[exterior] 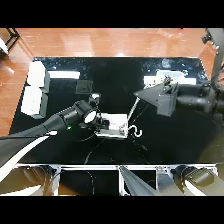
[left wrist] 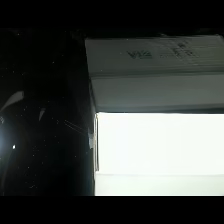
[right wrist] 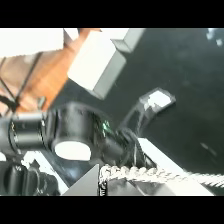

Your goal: Fold the box and place the chain.

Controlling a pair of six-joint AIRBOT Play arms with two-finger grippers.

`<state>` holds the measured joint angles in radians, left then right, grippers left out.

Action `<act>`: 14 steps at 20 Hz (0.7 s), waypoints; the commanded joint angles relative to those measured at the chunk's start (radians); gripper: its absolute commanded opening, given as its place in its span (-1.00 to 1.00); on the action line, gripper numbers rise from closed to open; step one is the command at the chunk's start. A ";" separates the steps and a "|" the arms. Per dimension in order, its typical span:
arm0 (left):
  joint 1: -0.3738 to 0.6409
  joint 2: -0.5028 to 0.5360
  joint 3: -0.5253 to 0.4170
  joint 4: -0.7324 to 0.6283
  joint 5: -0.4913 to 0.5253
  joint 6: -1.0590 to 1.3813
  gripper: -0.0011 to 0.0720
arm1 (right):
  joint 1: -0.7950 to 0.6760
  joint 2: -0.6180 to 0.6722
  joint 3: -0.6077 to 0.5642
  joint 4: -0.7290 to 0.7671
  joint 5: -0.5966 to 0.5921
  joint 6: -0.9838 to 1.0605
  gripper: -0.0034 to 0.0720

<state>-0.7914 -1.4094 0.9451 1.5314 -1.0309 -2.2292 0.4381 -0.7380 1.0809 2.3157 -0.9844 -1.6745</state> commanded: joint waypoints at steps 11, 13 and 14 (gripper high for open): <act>0.000 0.001 0.001 0.000 -0.002 0.000 -0.90 | 0.034 -0.019 0.021 0.165 0.144 -0.027 -0.82; 0.000 0.001 0.001 0.000 -0.002 0.000 -0.90 | 0.034 -0.019 0.022 0.136 0.119 -0.028 -0.82; 0.000 0.001 0.001 0.000 -0.002 0.000 -0.90 | 0.034 -0.020 0.019 0.098 0.085 -0.011 -0.82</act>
